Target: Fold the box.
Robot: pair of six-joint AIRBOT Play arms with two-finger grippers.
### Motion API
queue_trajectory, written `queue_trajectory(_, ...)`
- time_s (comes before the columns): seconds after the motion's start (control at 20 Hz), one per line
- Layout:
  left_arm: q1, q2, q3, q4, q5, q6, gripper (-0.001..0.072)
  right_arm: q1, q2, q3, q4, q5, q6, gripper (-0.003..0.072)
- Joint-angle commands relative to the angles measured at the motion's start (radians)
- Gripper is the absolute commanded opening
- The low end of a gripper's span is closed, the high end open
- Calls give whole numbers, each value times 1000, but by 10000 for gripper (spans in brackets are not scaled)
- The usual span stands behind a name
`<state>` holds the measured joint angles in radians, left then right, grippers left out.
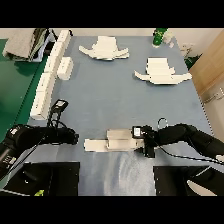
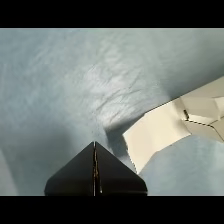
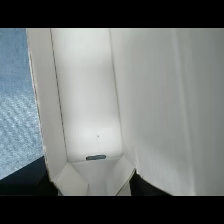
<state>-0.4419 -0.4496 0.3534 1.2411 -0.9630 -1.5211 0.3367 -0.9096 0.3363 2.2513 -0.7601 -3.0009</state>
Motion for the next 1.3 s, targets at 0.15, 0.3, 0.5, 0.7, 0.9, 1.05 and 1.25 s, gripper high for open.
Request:
queue_trajectory(0.15,55,-188,-49,-319,10,51,13,0,1,1,0,0,0,517)
queue_trajectory(0.3,55,-271,-92,-423,64,74,12,0,1,1,0,0,0,517)
queue_trajectory(0.5,55,-284,-112,-457,85,74,13,0,1,1,0,0,0,518)
queue_trajectory(0.7,31,-284,-113,-525,115,137,13,0,1,1,0,0,0,517)
queue_trajectory(0.9,-43,-284,-113,-562,177,135,13,0,1,1,0,0,0,517)
queue_trajectory(1.05,-100,-284,-112,-618,243,137,13,0,1,1,0,0,0,518)
queue_trajectory(1.25,-162,-284,-111,-648,318,134,16,0,1,1,0,0,0,517)
